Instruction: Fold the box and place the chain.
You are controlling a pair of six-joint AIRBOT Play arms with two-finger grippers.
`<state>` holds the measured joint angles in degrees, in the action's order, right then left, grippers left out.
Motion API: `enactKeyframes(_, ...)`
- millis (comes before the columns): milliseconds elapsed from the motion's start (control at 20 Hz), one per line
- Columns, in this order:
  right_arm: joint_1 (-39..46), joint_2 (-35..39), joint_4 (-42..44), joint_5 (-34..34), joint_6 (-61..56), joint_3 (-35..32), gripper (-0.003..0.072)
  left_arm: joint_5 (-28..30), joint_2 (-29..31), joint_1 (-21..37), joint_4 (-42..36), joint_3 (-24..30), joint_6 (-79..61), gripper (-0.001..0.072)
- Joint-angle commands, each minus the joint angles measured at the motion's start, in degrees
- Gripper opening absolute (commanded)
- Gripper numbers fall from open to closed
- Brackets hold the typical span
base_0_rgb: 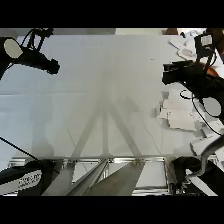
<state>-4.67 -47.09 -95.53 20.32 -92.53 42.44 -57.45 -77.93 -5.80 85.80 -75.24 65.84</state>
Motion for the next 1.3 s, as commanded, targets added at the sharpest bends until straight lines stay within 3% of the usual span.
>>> enactKeyframes(0, 0.04, 0.04, 0.04, 0.0, -0.02, 0.0, 0.0357, 0.02, 0.02, 0.04, 0.02, -0.07, 0.0, 0.0405)
enactKeyframes(150, 0.02, 0.04, 0.35, 0.0, -0.04, 0.02, 0.0357, 0.02, 0.0, 0.04, 0.0, -0.07, 0.0, 0.0405)
enactKeyframes(350, 0.02, 2.21, 12.92, 6.82, -1.88, 0.02, 0.035, 0.02, 0.02, 0.04, 0.0, -0.07, 0.0, 0.0405)
enactKeyframes(450, 0.04, 3.82, 12.66, 9.46, 0.09, 0.02, 0.0286, 0.02, 0.02, 0.04, 0.0, -0.07, -0.02, 0.0405)
enactKeyframes(650, 1.14, 6.91, 3.96, 17.55, 4.22, 0.96, 0.0254, 0.0, 0.0, 0.04, 0.0, -0.07, -0.02, 0.0405)
enactKeyframes(1000, 23.5, 6.36, 1.77, 24.33, 0.68, 6.19, 0.0315, 0.0, 0.0, 0.04, 0.0, -0.07, -0.02, 0.0405)
enactKeyframes(1250, 36.72, -0.46, 6.56, 34.75, 5.92, 6.23, 0.0327, 0.0, 0.0, 0.04, 0.0, -0.07, 0.0, 0.0405)
